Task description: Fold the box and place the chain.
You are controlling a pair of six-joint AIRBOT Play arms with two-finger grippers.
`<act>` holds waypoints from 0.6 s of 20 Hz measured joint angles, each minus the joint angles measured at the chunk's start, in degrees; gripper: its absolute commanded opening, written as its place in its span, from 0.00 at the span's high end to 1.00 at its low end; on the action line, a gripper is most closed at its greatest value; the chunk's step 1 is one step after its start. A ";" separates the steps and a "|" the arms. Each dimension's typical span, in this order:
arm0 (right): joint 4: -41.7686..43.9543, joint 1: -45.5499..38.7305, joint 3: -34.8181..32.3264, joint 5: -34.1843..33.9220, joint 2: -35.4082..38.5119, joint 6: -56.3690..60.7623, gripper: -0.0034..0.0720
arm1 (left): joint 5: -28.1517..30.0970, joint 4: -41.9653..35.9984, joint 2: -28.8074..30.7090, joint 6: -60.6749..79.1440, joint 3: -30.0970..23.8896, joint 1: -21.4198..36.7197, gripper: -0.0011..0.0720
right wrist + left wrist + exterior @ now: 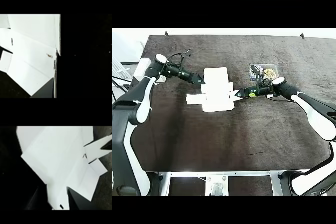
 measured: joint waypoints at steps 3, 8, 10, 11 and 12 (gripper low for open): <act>0.00 0.17 -0.02 0.02 0.00 -0.02 0.94 | -1.29 -0.17 -1.46 -0.39 1.03 -0.98 0.40; -0.09 0.22 0.00 0.15 0.00 0.02 0.94 | -1.70 -0.39 -2.51 -0.20 1.57 -2.05 0.40; -0.09 0.22 0.00 0.13 0.00 0.11 0.94 | -1.79 -0.39 -2.69 -0.13 1.66 -2.21 0.40; -0.07 0.22 0.00 0.13 0.00 0.24 0.94 | -1.92 -0.39 -2.69 0.02 1.68 -2.12 0.41; -0.07 0.22 0.00 0.13 0.00 0.31 0.94 | -1.95 -0.39 -2.71 0.02 1.68 -1.92 0.40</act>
